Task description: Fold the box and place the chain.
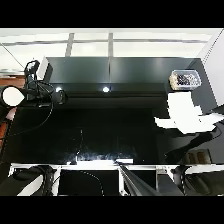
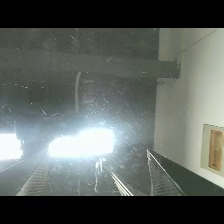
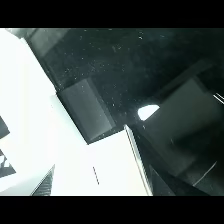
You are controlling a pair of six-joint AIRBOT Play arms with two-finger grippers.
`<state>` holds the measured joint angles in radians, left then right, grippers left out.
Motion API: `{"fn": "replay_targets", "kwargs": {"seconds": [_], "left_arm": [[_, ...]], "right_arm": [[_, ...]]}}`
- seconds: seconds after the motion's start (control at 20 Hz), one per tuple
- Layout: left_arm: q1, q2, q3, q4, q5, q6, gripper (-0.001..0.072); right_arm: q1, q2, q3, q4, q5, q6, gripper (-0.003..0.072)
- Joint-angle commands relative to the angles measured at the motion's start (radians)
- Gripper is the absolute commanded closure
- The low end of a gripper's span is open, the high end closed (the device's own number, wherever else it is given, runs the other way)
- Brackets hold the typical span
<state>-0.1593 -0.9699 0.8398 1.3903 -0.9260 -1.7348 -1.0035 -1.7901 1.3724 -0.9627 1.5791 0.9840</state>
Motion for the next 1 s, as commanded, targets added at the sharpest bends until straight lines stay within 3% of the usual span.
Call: {"fn": "replay_targets", "kwargs": {"seconds": [0.0, 0.05, 0.2, 0.35, 0.5, 0.95], "left_arm": [[0.0, -0.001, 0.001, 0.0, 0.006, -0.001, 0.0021], [0.0, -0.001, 0.001, 0.0, 0.006, -0.001, 0.0021], [0.0, -0.001, 0.001, 0.0, 0.005, -0.001, 0.0021], [0.0, -0.001, 0.001, 0.0, 0.005, -0.001, 0.0021], [0.0, -0.001, 0.001, 0.0, 0.004, -0.001, 0.002], [0.0, -0.002, 0.0, -0.03, 0.008, -0.002, 0.0017]], "right_arm": [[0.035, -0.074, 0.032, -0.009, 0.058, -0.013, 0.0012], [0.039, -0.084, 0.032, -0.005, 0.06, -0.013, 0.02], [0.031, -0.082, 0.032, 0.098, 0.102, -0.084, 0.063], [0.031, -0.059, 0.028, 0.166, 0.141, -0.12, 0.0632], [0.068, 0.003, -0.026, 0.203, 0.099, -0.148, 0.0644], [0.316, 0.366, -0.362, 0.264, -0.149, -0.146, 0.0645]]}}
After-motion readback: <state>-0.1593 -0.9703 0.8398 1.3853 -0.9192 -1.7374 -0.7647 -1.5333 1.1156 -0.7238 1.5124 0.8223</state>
